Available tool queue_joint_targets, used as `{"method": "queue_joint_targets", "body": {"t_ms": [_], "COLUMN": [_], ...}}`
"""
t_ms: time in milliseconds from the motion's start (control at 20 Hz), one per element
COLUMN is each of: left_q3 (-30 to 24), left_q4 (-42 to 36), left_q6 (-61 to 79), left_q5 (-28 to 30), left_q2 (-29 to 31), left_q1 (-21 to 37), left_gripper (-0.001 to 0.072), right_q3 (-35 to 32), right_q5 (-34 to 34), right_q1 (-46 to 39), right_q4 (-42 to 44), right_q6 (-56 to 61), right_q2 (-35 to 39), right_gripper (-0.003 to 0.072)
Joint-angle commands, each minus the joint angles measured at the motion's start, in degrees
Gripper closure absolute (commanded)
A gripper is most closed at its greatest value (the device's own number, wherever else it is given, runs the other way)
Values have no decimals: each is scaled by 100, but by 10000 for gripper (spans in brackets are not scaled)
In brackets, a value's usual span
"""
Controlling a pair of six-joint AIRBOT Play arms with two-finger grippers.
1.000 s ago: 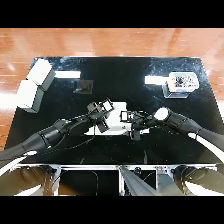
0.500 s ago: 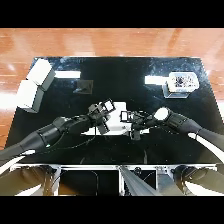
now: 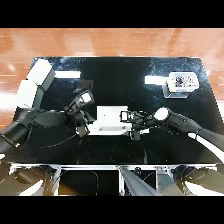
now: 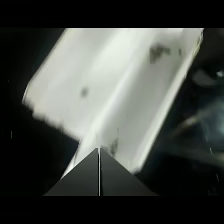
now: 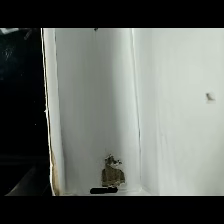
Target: Fold the box and place the chain.
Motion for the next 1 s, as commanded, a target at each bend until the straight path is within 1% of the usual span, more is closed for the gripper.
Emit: {"method": "queue_joint_targets", "body": {"t_ms": [0,50,100,150,250,450,650,850,950], "left_q3": [4,4,4,4,4,4,4,4,4], "left_q4": [76,72,79,85,79,76,-448,-509,-555], "left_q6": [-68,-133,-68,332,1561,2142,3126,3217,3217], "left_q5": [765,664,656,739,1067,1075,833,752,549], "left_q2": [92,61,13,-57,-260,-654,-1097,-1473,-1543], "left_q1": [730,868,957,1001,1008,1023,1023,977,894], "left_gripper": [164,85,85,86,88,87,86,86,87], "right_q3": [2,2,2,2,2,2,2,2,2], "right_q5": [-2,-4,-2,-4,2,2,2,2,2], "right_q1": [2,2,2,2,2,2,2,2,2], "right_q4": [2,2,2,2,2,2,4,4,4], "right_q6": [2,2,2,2,4,4,4,7,4], "right_q2": [0,0,0,0,0,0,0,0,0], "right_gripper": [205,205,205,205,205,205,205,205,205]}}
